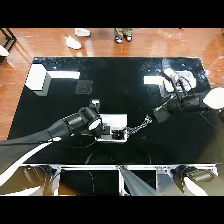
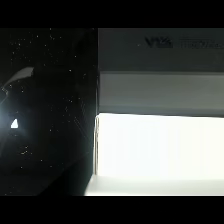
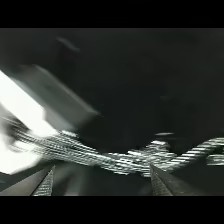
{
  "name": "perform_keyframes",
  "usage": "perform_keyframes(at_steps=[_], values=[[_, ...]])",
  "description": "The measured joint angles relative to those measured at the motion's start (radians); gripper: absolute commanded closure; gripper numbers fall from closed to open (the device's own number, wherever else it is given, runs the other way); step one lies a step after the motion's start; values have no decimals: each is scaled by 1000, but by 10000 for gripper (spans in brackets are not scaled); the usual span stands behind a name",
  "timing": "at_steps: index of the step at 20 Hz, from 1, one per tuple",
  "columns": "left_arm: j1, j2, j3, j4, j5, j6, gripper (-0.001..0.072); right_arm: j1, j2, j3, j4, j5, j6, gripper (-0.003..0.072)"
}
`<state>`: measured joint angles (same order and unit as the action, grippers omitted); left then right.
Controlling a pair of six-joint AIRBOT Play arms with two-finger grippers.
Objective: Fold the box and place the chain.
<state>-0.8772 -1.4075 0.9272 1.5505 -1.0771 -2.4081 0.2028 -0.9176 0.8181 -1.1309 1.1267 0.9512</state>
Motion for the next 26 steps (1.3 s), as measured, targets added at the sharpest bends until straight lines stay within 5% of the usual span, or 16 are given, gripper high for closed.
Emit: perform_keyframes(at_steps=[6, 19, 20, 21, 26], values=[[0, 0, 0, -17, 0, 0, 689, -21, -43, -211, 145, -138, -592, -20], [0, 0, 0, -26, 13, -2, 689, 75, -160, -360, 346, -357, -1090, -9], [0, 0, 0, -26, 14, -2, 690, 76, -171, -362, 366, -361, -1121, 10], [0, 0, 0, -26, 14, -2, 689, 76, -181, -362, 382, -365, -1147, 158], [0, 0, 0, -27, 18, -1, 690, 77, -213, -364, 419, -388, -1205, 163]])
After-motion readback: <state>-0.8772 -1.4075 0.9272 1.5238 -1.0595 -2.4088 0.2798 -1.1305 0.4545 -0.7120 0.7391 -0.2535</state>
